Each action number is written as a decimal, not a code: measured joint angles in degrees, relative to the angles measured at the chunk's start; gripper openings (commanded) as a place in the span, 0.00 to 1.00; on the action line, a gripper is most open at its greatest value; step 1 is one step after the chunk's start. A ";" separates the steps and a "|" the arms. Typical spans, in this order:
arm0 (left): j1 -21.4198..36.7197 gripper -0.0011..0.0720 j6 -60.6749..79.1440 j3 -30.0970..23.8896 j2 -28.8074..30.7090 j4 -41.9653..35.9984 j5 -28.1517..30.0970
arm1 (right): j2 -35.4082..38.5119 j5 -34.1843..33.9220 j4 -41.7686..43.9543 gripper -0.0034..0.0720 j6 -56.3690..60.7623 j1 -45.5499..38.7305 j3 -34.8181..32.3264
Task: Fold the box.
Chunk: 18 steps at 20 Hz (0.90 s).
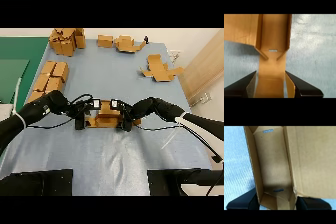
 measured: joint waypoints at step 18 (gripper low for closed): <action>-4.28 0.33 4.04 0.44 -2.34 -4.35 4.26 | 0.00 -0.13 -0.11 0.70 -0.02 0.00 0.00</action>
